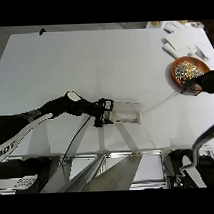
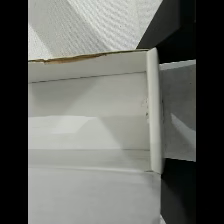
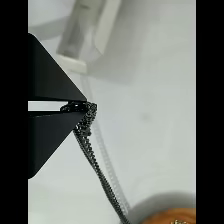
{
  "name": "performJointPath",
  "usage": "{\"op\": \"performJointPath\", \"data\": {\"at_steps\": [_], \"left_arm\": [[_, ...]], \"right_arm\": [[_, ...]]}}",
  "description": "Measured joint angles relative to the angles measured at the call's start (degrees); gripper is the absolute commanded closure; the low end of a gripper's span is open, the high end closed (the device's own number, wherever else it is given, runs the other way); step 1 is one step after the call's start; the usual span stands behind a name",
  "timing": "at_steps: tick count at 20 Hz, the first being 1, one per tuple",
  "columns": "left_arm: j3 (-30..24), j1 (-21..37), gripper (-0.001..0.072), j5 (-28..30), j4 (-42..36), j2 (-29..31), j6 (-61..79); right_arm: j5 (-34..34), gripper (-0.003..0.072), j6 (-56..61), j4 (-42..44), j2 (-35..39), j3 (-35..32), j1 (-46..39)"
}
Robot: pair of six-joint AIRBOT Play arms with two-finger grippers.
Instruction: Fold the box and place the chain.
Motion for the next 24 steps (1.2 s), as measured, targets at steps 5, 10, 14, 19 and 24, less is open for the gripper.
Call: {"op": "performJointPath", "data": {"at_steps": [5,10,14,19,24], "left_arm": [[0.0,0.0,0.0671,0.0,0.0,0.0,0.0],[0.0,0.0,0.0671,0.0,0.0,0.0,0.0],[0.0,0.0,0.0671,0.0,0.0,0.0,0.0],[0.0,0.0,0.0671,0.0,0.0,0.0,0.0],[0.0,0.0,0.0671,0.0,0.0,0.0,0.0]], "right_arm": [[1.7,0.0669,0.0,4.5,3.2,-4.3,7.8],[-3.2,0.0669,-0.3,6.9,3.8,-10.9,17.0],[-11.6,0.0669,-0.6,7.7,3.5,-16.6,24.9],[-21.7,0.0669,-0.9,7.4,-1.9,-21.6,33.5],[-28.8,0.053,-0.7,5.7,-12.4,-23.1,37.6]]}}
